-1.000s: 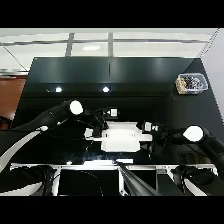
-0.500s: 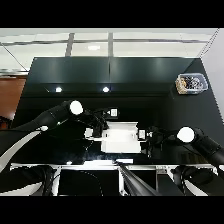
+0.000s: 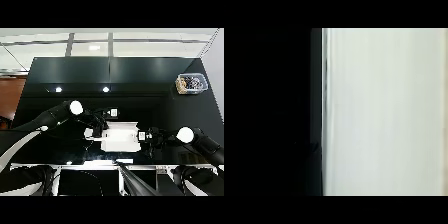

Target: Fold the box and place the chain.

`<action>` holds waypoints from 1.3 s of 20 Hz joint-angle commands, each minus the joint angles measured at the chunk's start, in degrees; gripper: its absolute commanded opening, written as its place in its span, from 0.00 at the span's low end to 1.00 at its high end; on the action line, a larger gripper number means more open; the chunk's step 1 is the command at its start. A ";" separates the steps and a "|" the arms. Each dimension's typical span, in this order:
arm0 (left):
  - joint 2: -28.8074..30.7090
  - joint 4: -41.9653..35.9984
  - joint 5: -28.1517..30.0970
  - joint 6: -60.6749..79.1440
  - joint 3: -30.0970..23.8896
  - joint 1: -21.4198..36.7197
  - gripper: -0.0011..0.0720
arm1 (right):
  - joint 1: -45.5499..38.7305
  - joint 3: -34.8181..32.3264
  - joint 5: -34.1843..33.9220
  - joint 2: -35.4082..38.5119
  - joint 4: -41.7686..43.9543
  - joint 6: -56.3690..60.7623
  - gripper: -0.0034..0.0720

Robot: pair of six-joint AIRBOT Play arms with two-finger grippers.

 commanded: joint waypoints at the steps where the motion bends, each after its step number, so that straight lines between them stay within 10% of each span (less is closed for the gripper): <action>1: 0.00 0.02 -0.04 0.02 0.00 -0.04 0.05 | 0.44 0.04 0.02 -0.04 4.39 -0.09 0.87; 26: 0.00 0.02 -0.07 0.02 0.00 -0.04 0.05 | 6.86 2.78 -1.40 -0.66 1.40 -0.59 0.87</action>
